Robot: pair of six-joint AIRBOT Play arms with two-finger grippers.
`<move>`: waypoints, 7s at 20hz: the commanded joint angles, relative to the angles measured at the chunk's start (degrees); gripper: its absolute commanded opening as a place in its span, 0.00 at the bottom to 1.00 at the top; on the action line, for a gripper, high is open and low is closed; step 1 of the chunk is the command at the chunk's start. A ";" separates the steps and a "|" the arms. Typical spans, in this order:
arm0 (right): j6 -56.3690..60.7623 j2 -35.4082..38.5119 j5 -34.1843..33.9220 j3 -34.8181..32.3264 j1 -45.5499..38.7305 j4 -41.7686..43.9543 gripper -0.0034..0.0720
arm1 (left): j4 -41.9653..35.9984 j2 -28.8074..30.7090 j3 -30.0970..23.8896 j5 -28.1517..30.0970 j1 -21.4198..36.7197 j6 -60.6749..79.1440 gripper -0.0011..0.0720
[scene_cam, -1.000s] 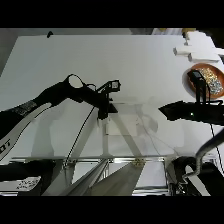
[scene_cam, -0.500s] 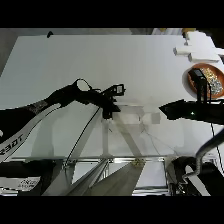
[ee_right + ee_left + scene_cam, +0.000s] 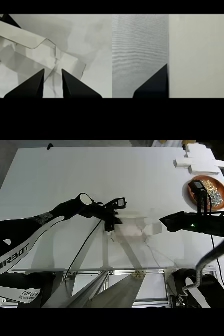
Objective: Fold the box and place the chain.
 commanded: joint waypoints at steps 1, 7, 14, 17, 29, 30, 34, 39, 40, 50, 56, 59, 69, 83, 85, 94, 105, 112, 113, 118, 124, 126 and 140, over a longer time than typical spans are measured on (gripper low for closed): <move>-0.04 0.04 -0.09 0.07 0.04 -1.18 0.37 | -1.42 -0.28 0.04 1.49 -0.04 0.20 0.02; -0.04 0.04 -0.07 0.07 0.04 -1.18 0.37 | -1.42 -0.28 0.04 1.64 -0.04 0.20 0.02; -1.57 0.04 0.35 0.04 0.04 -1.88 0.37 | -1.49 -0.24 0.04 1.55 -0.02 0.11 0.03; -13.53 0.02 6.16 0.02 0.42 -1.22 0.37 | -1.46 -0.22 0.04 1.55 -0.02 0.11 0.03; -45.97 -6.84 7.63 -5.11 19.50 -8.72 0.19 | -1.49 -0.22 0.04 1.53 -0.04 0.11 0.03; -47.82 -6.84 3.56 -7.28 20.46 -9.88 0.49 | -1.49 -0.22 0.04 1.55 -0.04 0.13 0.03; -48.63 -5.68 -13.62 -14.49 26.32 -11.32 0.98 | -1.49 -0.22 0.04 1.55 -0.04 0.11 0.03; -49.05 -5.44 -27.93 -17.75 27.19 -14.62 0.97 | -1.49 -0.22 0.04 1.55 -0.04 0.13 0.03; -49.16 -5.42 -29.97 -17.75 26.77 -14.08 0.97 | -1.49 -0.22 0.04 1.55 -0.04 0.11 0.03; -63.91 -9.97 -31.21 -14.84 17.97 3.80 0.97 | -1.49 -0.22 0.04 1.55 -0.04 0.11 0.03; -73.72 -16.94 -25.68 -10.93 9.60 12.26 0.97 | -1.49 -0.22 0.04 1.55 -0.04 0.11 0.03; -81.88 -20.48 -20.41 -10.75 5.33 15.93 0.97 | -1.49 -0.22 0.04 1.55 -0.04 0.11 0.03; -99.01 -31.63 -15.15 -6.84 1.70 27.67 0.96 | -1.49 -0.22 0.04 1.55 -0.04 0.11 0.03; -102.90 -38.29 -8.44 -6.23 1.25 28.13 0.92 | -1.49 -0.22 0.04 1.55 -0.04 0.11 0.03; -102.88 -38.29 -7.67 -6.23 1.25 28.13 0.89 | -1.49 -0.22 0.04 1.55 -0.04 0.13 0.03; -103.30 -40.09 -9.44 -6.23 1.25 29.18 0.84 | -1.49 -0.22 0.04 1.55 -0.04 0.11 0.03; -103.21 -41.51 -11.50 -6.23 2.86 29.70 0.70 | -1.49 -0.22 0.04 1.55 -0.04 0.11 0.03; -102.92 -41.51 -10.95 -6.23 2.01 29.81 0.72 | -1.49 -0.22 0.07 1.57 -0.04 0.11 0.03; -102.92 -41.51 -10.91 -6.23 2.01 29.83 0.78 | -1.49 -0.22 0.04 1.55 -0.04 0.13 0.03; -102.92 -41.51 -10.45 -6.23 2.01 30.34 0.93 | -1.49 -0.22 0.04 1.55 -0.04 0.11 0.03; -102.92 -41.48 -9.68 -6.21 2.01 31.36 0.95 | -1.49 -0.22 0.04 1.55 -0.04 0.11 0.03; -102.95 -41.48 -9.68 -6.21 2.01 31.36 0.95 | -1.49 -0.22 0.04 1.55 -0.04 0.11 0.03; -103.14 -41.03 -10.88 -6.21 1.77 32.35 0.91 | -1.49 -0.22 0.04 1.55 -0.04 0.13 0.03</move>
